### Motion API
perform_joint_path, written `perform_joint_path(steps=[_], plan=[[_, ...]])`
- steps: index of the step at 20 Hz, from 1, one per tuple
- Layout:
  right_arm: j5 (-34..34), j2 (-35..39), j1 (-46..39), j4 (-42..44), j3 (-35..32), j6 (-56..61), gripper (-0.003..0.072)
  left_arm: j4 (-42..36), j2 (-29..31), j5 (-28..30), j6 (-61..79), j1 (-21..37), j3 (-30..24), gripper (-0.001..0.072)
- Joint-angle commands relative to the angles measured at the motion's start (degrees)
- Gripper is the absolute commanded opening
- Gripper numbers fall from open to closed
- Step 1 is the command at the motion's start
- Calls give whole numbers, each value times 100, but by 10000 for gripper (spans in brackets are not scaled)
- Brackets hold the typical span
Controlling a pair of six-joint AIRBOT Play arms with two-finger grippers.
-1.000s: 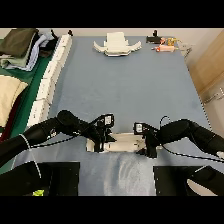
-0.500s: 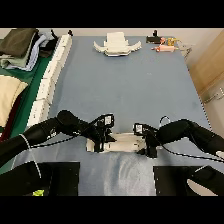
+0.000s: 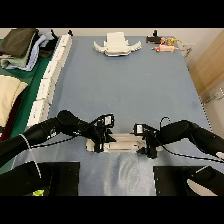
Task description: Fold the box.
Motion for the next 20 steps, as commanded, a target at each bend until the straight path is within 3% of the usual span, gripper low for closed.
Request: perform_joint_path(steps=[1, 2, 3, 4, 12, 14, 18, 20], plan=[[26, -9, 7, -9, -7, 4, 514, 0, -2, 4, 0, 2, 4, 12], [33, -9, 7, -7, -7, 4, 546, 0, -2, 4, 0, 0, 4, 12], [39, -11, 7, -7, -7, 7, 664, 0, -2, 4, 0, 0, 4, 12], [55, -9, 4, -7, -7, 9, 720, 0, -2, 4, 0, 0, 4, 12], [234, -13, 4, -35, -9, 9, 709, 0, -2, 4, 0, 0, 4, 12], [229, -11, 4, -50, -9, 9, 625, 0, -2, 7, 2, 0, 4, 12], [227, -11, 4, -39, -9, 13, 624, -2, -2, 317, 2, 2, 4, 12], [184, -11, 7, -39, -9, 11, 541, -2, -2, 295, 2, 0, 4, 12]])
